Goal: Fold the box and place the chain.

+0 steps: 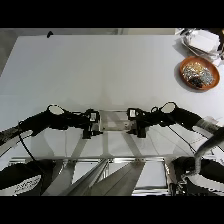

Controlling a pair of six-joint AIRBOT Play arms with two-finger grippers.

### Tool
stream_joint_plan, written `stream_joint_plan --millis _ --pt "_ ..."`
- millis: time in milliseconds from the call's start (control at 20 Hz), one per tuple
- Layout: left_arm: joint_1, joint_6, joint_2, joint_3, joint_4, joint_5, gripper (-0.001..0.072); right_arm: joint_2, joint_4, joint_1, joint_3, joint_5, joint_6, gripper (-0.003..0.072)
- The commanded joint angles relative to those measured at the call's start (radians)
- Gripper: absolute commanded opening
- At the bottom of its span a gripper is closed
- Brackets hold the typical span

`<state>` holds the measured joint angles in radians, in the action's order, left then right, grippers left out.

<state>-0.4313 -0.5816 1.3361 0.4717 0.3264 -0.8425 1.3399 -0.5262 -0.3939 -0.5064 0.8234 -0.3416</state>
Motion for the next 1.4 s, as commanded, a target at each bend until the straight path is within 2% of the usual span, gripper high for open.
stream_joint_plan --millis 0,300,450,600,700,850,1350 --pt "-0.001 -0.002 0.001 0.000 0.002 0.023 0.0352 -0.001 0.000 0.000 -0.001 0.000 0.000 0.0379" --pt "-0.001 -0.002 0.002 0.000 -0.006 0.023 0.0362 -0.001 0.000 0.000 -0.001 0.000 0.000 0.0379" --pt "-0.001 -0.002 0.003 0.000 -0.036 0.024 0.0534 -0.001 0.001 0.000 -0.001 0.000 0.000 0.0379" --pt "-0.001 -0.002 0.003 0.000 -0.042 0.025 0.0533 -0.001 0.000 0.000 -0.001 0.000 0.000 0.0379" --pt "-0.001 -0.002 0.003 0.000 -0.042 0.028 0.0485 -0.001 0.000 0.000 -0.001 0.000 0.000 0.0379" --pt "-0.001 -0.002 0.002 0.000 -0.042 0.028 0.0312 -0.001 0.000 0.000 -0.001 0.000 0.000 0.0379" --pt "0.000 -0.001 0.000 0.000 -0.042 0.031 0.0323 -0.001 0.000 0.000 -0.001 0.000 0.000 0.0379"
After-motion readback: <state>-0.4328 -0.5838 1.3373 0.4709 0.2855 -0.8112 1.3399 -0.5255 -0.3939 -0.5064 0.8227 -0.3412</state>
